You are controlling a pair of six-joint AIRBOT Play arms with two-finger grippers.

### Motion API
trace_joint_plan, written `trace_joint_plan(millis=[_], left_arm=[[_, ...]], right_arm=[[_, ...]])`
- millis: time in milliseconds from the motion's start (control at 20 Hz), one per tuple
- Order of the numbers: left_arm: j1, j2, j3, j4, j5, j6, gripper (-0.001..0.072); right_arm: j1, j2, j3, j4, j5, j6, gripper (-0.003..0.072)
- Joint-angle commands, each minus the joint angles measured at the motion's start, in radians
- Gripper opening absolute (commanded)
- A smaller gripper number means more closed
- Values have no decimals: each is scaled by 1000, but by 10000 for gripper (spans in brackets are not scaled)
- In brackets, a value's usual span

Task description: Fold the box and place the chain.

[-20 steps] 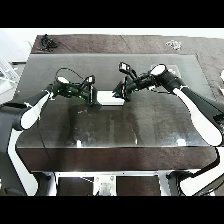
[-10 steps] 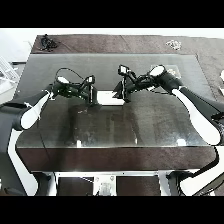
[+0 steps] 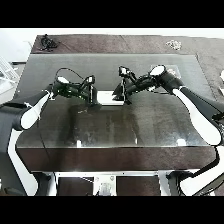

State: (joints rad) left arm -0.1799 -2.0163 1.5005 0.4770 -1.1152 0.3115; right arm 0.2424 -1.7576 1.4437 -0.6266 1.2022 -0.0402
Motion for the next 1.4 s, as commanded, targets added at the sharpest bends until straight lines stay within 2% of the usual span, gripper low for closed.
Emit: trace_joint_plan(millis=[0,50,250,700,1250,1350], left_arm=[[0,-1,0,0,0,0,593],[0,-1,0,0,0,0,593],[0,-1,0,0,0,0,593],[0,-1,0,0,0,0,593],[0,-1,0,0,0,0,593],[0,-1,0,0,0,0,593]], right_arm=[[0,-2,-2,2,-33,-7,300],[0,-2,-2,2,-43,-11,351],[3,-2,-24,2,-74,-52,379],[20,-1,-50,2,-163,-119,357],[14,47,-49,5,-216,-129,331],[14,62,-48,6,-217,-129,286]])
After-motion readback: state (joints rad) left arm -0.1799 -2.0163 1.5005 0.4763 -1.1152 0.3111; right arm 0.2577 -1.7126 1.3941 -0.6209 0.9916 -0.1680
